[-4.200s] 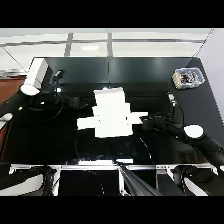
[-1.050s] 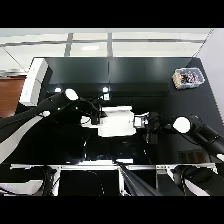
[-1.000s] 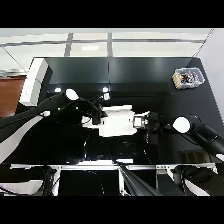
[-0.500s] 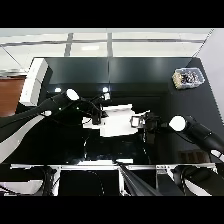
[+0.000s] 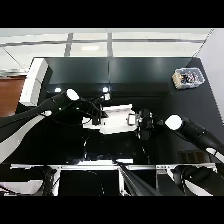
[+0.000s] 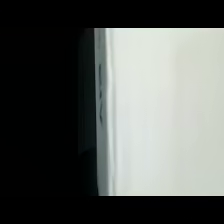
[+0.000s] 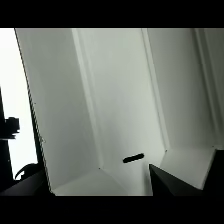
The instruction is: Fold the box and place the chain.
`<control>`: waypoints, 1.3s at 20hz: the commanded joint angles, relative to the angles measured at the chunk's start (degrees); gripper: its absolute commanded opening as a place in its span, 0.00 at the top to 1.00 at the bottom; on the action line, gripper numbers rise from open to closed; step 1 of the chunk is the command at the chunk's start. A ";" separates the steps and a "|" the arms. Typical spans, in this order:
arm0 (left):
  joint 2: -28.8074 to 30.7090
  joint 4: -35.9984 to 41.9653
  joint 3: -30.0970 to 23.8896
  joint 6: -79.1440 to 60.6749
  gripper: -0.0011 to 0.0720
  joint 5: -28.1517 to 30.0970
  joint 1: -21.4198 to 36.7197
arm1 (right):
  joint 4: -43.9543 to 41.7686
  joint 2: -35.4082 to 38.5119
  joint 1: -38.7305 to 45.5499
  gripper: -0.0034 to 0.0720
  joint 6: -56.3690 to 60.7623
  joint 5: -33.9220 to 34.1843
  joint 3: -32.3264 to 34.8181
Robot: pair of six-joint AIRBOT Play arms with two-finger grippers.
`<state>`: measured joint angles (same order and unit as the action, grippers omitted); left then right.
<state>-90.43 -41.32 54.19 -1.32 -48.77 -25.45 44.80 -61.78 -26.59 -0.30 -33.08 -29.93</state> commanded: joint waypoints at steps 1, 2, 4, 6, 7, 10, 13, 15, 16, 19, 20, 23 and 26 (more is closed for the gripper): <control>0.02 -0.02 0.44 0.00 0.95 -1.49 -0.02 | -0.85 -0.09 0.09 0.11 -0.63 0.46 -1.77; 0.02 -0.04 0.70 -0.02 0.95 -1.81 -0.02 | -0.85 -0.11 0.37 0.11 -0.61 0.04 -2.16; 0.02 -0.04 1.01 -0.02 0.95 -2.25 -0.02 | -1.75 -0.17 1.60 0.11 -0.59 -1.77 -2.86; 0.02 -0.33 1.05 0.00 0.95 -2.93 -0.02 | -2.99 -0.20 2.84 0.01 -0.59 -1.81 -3.41; 0.02 -0.52 1.05 0.00 0.95 -2.99 -0.02 | -3.04 -0.20 3.41 0.01 -0.59 -1.81 -3.65; 0.02 -0.68 1.05 0.00 0.95 -2.95 -0.02 | -4.37 -0.22 4.90 0.01 -2.01 -2.93 -4.31; 0.02 -0.68 1.07 -0.02 0.95 -2.97 -0.02 | -4.98 -0.44 5.75 0.01 -4.66 -4.48 -4.39; 0.02 -0.79 1.38 -0.02 0.95 -3.32 -0.02 | -8.24 -0.81 6.32 0.01 -7.43 -4.85 -4.39; 0.02 -1.03 1.68 -0.39 0.95 -3.80 -0.02 | -9.55 -1.16 6.75 0.01 -8.72 -4.87 -4.42; 0.02 -2.60 2.82 -1.33 0.95 -5.38 -0.02 | -13.53 -3.89 9.16 0.01 -12.07 -7.21 -5.70; 0.02 -2.93 3.17 -1.33 0.95 -5.70 -0.02 | -15.06 -5.01 9.70 0.01 -13.88 -8.37 -6.40; 0.02 -3.65 3.39 -1.49 0.95 -5.73 -0.04 | -18.40 -7.37 9.66 0.01 -16.79 -11.13 -6.78; 0.02 -4.76 3.39 -1.55 0.95 -5.73 -0.02 | -18.43 -9.84 8.81 0.02 -18.86 -13.07 -6.78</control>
